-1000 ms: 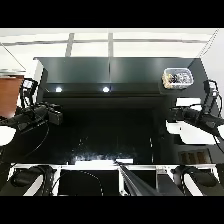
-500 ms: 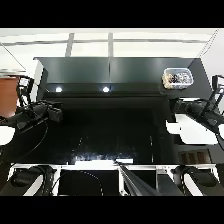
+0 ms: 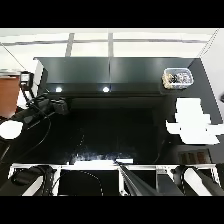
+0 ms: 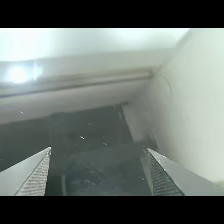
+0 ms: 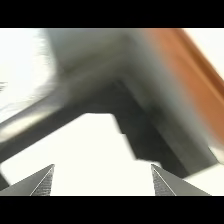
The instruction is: Fold the box and place the chain.
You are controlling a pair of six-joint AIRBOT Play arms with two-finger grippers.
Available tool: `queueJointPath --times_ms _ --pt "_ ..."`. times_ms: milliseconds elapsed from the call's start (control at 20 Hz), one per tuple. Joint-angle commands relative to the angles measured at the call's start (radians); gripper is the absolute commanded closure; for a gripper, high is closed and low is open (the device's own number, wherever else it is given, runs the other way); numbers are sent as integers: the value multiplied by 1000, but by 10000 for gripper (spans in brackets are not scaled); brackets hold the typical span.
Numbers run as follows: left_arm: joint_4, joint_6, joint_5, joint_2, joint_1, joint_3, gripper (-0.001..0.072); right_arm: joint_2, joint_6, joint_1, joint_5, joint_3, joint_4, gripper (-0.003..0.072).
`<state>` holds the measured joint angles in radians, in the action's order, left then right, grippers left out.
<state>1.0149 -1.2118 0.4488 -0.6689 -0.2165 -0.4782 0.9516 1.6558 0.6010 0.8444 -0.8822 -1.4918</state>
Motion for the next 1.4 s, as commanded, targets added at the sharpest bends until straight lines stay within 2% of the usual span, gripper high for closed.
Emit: queueJointPath --times_ms 0,100,150,250,350,400,550,750,800,850,950,1050,1200,1350 --pt "-13 -1 -20 -49 -68 0 -4 230 -55 290 299 -195 -56 -8" --pt "-13 -9 -37 -69 -116 0 -4 329 -149 405 375 -254 1 10" --pt "-13 -12 -53 -79 -135 0 -4 374 -251 451 406 -279 76 11" --pt "-14 -18 -87 -100 -169 -1 -4 462 -529 534 486 -321 322 10" --pt "-14 -71 -130 -119 -193 -1 -4 547 -649 594 528 -349 513 39" --pt "-14 -101 -155 -126 -203 -1 -4 590 -662 600 550 -366 520 125" --pt "-14 -105 -187 -131 -219 -2 -5 687 -718 592 566 -377 496 133" --pt "-14 -105 -171 -131 -219 -1 -4 776 -793 568 586 -422 505 141" --pt "-14 -105 -164 -131 -219 -1 -4 799 -824 560 622 -435 535 252" --pt "-14 -105 -155 -131 -219 -1 -5 816 -831 555 650 -437 567 261" --pt "-14 -105 -153 -131 -219 -1 -4 824 -831 550 691 -437 548 608" --pt "-14 -105 -153 -131 -219 -1 -4 821 -835 551 713 -437 539 665" --pt "-14 -105 -148 -131 -219 -1 -4 781 -834 546 734 -424 578 667" --pt "-14 -105 -148 -131 -219 -1 -4 701 -831 531 726 -345 669 667"
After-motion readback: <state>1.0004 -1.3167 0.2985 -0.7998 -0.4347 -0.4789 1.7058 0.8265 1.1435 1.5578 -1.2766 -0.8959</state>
